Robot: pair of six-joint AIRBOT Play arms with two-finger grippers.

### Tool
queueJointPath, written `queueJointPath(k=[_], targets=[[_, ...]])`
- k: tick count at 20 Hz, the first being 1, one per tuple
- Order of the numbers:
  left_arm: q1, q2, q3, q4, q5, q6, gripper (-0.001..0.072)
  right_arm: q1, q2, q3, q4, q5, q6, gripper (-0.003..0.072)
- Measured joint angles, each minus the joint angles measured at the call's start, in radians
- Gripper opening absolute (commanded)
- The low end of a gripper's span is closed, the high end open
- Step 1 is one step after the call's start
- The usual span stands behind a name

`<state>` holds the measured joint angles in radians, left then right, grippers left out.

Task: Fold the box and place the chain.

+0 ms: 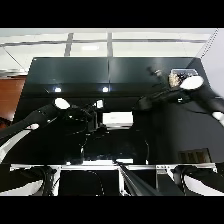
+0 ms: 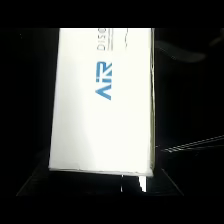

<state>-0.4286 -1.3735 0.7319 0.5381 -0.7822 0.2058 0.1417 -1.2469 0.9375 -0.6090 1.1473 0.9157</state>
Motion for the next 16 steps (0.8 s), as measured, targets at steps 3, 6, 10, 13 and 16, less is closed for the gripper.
queueJointPath(k=[3, 6, 10, 13, 16], targets=[[0.0, 0.066, 0.029, 0.105, -0.071, -0.097, 0.0712, -0.137, 0.095, 0.004, -0.077, 0.04, 0.002, 0.0018], [-0.01, 0.133, 0.072, 0.154, -0.119, -0.204, 0.0711, -0.229, 0.134, 0.005, -0.116, 0.055, 0.006, 0.0018], [-0.085, 0.076, 0.203, 0.152, -0.093, -0.35, 0.0711, -0.272, 0.153, 0.002, -0.135, 0.021, 0.006, 0.0019], [-0.147, -0.045, 0.316, 0.159, -0.074, -0.451, 0.0711, -0.281, 0.156, 0.001, -0.143, -0.004, 0.007, 0.0019], [-0.196, -0.142, 0.407, 0.209, -0.09, -0.552, 0.071, -0.285, 0.158, 0.001, -0.15, -0.014, -0.009, 0.0019]])
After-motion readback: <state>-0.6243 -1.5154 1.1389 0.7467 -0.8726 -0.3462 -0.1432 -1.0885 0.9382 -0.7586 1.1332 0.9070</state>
